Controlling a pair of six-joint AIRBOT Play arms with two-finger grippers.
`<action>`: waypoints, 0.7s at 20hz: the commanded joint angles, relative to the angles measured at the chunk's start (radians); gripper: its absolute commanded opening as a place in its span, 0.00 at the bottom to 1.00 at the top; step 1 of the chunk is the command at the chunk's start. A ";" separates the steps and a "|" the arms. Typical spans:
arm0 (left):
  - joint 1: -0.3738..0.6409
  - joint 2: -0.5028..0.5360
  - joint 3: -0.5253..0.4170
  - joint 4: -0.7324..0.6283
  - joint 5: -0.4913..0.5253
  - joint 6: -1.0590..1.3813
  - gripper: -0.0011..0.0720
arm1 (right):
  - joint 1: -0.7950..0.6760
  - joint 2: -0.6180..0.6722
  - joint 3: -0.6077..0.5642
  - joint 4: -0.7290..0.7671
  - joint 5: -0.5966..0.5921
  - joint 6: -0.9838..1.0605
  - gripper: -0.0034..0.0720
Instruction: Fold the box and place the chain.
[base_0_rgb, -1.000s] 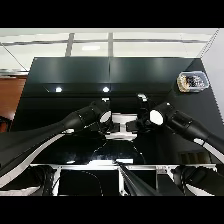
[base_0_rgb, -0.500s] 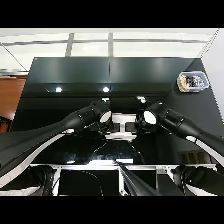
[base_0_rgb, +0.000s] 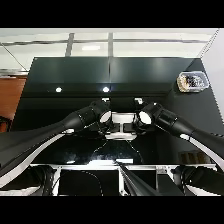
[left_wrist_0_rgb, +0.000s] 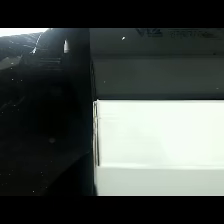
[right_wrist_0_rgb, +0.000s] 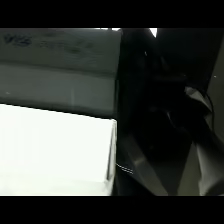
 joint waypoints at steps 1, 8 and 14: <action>0.000 -0.001 0.000 0.001 0.000 0.001 0.05 | 0.001 -0.003 0.001 -0.001 -0.028 0.026 0.17; 0.000 -0.001 0.000 0.001 0.000 0.001 0.05 | 0.001 -0.008 0.001 0.003 -0.015 0.026 0.06; 0.000 -0.001 0.000 0.001 0.000 0.001 0.05 | 0.000 -0.008 0.001 0.012 -0.008 0.028 0.27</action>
